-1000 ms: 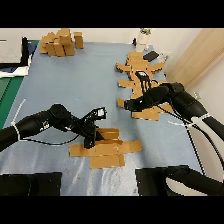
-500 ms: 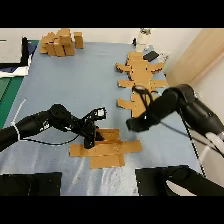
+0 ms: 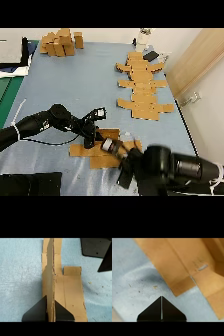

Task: Fold the box.

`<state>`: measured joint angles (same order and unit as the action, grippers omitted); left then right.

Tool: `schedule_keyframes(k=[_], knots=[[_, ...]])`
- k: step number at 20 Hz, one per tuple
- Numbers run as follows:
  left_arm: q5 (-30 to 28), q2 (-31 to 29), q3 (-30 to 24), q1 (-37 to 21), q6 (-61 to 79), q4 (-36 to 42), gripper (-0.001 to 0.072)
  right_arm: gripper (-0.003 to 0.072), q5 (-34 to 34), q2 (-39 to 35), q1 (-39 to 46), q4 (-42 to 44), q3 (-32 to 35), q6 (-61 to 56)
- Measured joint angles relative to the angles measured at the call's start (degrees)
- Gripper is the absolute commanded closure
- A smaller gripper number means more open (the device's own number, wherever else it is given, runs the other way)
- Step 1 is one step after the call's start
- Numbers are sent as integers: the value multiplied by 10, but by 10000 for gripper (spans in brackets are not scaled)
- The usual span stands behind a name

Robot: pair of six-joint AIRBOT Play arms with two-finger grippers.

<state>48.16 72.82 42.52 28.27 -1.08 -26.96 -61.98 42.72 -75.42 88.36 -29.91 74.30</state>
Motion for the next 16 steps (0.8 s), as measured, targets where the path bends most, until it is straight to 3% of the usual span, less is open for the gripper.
schedule_keyframes(k=[1,5,16], knots=[[0,0,0,0,0,0,696,207,16,4,-31,-31,11,-4],[0,0,0,0,0,0,696,208,62,30,-99,-108,34,-10],[0,0,0,0,0,0,696,209,100,96,-123,-223,41,-28]])
